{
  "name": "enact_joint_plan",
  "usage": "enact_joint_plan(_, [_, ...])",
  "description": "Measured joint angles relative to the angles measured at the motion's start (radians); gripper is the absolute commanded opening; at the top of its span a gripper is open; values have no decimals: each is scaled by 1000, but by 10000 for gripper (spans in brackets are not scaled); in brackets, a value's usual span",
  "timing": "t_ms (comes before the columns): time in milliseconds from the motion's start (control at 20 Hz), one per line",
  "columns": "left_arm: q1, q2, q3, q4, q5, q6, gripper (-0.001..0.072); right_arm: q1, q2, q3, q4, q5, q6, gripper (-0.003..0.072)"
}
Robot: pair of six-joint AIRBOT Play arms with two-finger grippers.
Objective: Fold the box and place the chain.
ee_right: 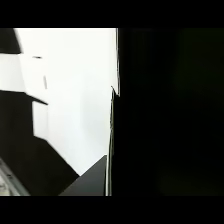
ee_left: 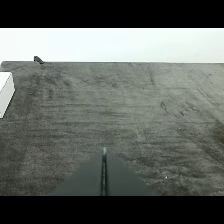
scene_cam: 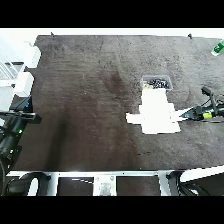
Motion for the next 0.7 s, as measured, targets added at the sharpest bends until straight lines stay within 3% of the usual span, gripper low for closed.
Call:
enact_joint_plan(200, [0, 0, 0, 0, 0, 0, 24, 74, 100, -184, 119, -48, -21, 10])
enact_joint_plan(400, [0, 0, 0, 0, 0, 0, 23, 251, 170, -319, 260, -154, -28, 9])
enact_joint_plan(700, [0, 0, 0, 0, 0, 0, 24, 606, 191, -321, 472, -441, 13, 8])
